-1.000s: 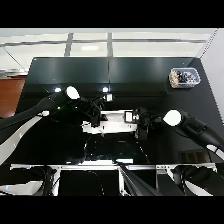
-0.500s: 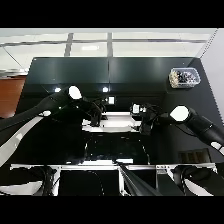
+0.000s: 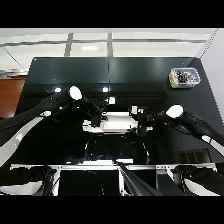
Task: Fold the box and place the chain.
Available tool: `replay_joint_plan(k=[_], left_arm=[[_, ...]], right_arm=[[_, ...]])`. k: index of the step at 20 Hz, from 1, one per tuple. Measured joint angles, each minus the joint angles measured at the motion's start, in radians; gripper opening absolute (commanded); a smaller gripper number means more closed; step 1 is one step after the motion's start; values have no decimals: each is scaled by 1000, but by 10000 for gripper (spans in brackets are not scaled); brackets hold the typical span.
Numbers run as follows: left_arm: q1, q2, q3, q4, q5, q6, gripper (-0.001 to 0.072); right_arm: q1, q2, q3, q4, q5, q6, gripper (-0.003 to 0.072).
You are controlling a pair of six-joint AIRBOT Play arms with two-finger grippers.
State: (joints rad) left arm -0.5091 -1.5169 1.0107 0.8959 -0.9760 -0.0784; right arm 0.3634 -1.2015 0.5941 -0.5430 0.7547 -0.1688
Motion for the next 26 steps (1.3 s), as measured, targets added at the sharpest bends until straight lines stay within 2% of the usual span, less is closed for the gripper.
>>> replay_joint_plan(k=[10, 24, 25, 26], left_arm=[[0, 0, 0, 1, -2, -6, 29], [0, 0, 0, 1, -1, -7, 30], [0, 0, 0, 1, -1, -7, 30], [0, 0, 0, 1, -2, -7, 29]], right_arm=[[-14, -93, 0, -22, 17, -101, 707], [16, -109, 1, -67, -28, -62, 706], [17, -109, 1, -70, -30, -60, 646], [18, -109, 0, -73, -31, -58, 551]])
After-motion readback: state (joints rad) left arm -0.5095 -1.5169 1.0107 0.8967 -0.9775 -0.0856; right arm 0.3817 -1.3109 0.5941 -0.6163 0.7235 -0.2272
